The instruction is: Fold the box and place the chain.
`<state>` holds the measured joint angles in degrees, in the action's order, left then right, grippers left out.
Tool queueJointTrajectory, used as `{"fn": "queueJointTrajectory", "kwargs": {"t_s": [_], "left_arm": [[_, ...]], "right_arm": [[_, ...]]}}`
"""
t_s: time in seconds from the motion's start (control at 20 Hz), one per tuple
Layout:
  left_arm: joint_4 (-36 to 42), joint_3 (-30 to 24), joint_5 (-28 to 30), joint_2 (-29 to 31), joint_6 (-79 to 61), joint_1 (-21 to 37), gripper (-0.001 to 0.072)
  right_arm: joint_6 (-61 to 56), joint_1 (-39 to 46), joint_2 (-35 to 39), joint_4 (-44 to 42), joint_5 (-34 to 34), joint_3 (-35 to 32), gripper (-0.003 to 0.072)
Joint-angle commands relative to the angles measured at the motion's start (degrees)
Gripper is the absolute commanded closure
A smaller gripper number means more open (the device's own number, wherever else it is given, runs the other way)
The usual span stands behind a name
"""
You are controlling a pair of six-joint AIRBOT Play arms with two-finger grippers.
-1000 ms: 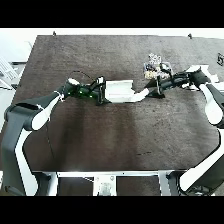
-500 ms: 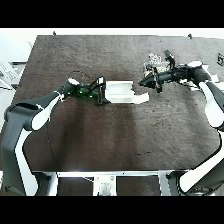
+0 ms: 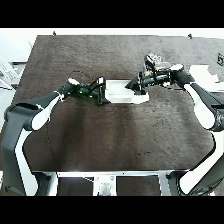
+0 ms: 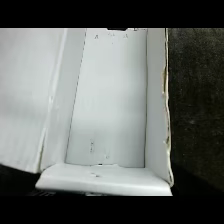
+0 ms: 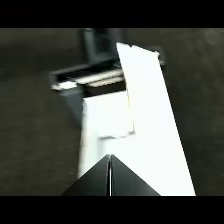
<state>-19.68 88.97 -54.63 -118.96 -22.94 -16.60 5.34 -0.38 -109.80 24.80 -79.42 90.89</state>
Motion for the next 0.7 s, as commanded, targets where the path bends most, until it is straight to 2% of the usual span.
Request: {"fn": "queueJointTrajectory", "kwargs": {"t_s": [0.0,0.4,0.5,0.65], "left_arm": [[0.0,-0.02,0.0,0.0,0.0,-0.04,0.0195],[0.0,-0.02,0.0,0.0,0.0,-0.04,0.0195],[0.0,-0.02,0.0,0.0,0.0,-0.04,0.0195],[0.02,-0.02,0.0,0.0,0.0,-0.04,0.0195]], "right_arm": [[-1.57,-0.61,-0.2,0.04,9.2,-0.17,0.0675],[-2.51,-0.68,-1.75,1.84,18.69,-0.13,0.0675],[-3.08,-0.76,-2.43,2.49,18.75,-0.13,0.0676],[-4.57,-2.16,-2.8,8.66,18.45,-0.13,0.0676]]}}
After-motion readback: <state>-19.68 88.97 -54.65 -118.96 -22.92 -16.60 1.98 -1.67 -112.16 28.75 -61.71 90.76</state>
